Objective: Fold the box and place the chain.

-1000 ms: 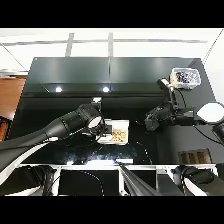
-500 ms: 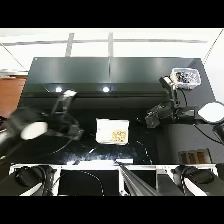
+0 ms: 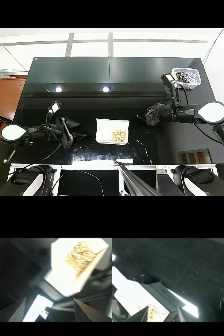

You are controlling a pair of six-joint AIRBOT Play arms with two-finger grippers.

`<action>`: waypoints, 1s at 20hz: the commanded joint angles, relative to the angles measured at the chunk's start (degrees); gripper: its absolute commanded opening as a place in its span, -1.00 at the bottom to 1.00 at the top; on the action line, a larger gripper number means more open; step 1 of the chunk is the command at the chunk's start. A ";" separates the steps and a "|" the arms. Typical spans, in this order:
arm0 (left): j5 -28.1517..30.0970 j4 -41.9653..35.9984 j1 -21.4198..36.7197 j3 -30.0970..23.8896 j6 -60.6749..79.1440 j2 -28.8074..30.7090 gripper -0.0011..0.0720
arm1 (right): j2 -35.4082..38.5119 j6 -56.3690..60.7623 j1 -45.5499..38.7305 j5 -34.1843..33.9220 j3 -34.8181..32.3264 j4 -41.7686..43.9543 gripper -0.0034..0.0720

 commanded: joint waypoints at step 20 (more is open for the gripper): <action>9.86 -2.60 -18.47 9.55 26.67 -26.64 0.97 | 0.04 -0.02 0.02 -0.68 -0.02 -1.51 0.25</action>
